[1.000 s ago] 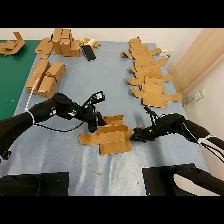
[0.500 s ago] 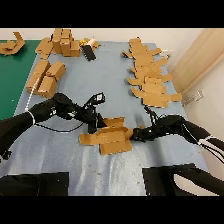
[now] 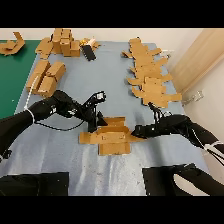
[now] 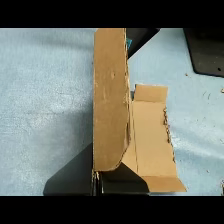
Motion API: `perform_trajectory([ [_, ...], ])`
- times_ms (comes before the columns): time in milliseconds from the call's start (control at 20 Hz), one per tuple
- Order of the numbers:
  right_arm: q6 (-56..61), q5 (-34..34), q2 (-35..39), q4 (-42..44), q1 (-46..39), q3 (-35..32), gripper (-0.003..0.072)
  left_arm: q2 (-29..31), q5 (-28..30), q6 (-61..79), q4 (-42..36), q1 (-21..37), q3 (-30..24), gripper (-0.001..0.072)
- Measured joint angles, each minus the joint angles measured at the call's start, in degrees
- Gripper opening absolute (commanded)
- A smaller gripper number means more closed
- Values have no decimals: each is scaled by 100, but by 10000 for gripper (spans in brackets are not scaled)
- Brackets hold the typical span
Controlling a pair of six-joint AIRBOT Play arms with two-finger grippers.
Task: Fold the box.
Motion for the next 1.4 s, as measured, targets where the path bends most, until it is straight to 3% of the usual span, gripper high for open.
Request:
perform_trajectory([
  [350, 251, 120, 527, -149, 0, 0, 5, -4, 120, 4, -13, -7, -20, 12],
  [850, 304, 485, 590, -203, 0, 0, 5, 0, 391, -9, -59, -201, -251, 12],
  [1400, 184, 350, 595, -273, 168, 0, 5, -4, 457, -122, -70, -76, -267, 13],
])
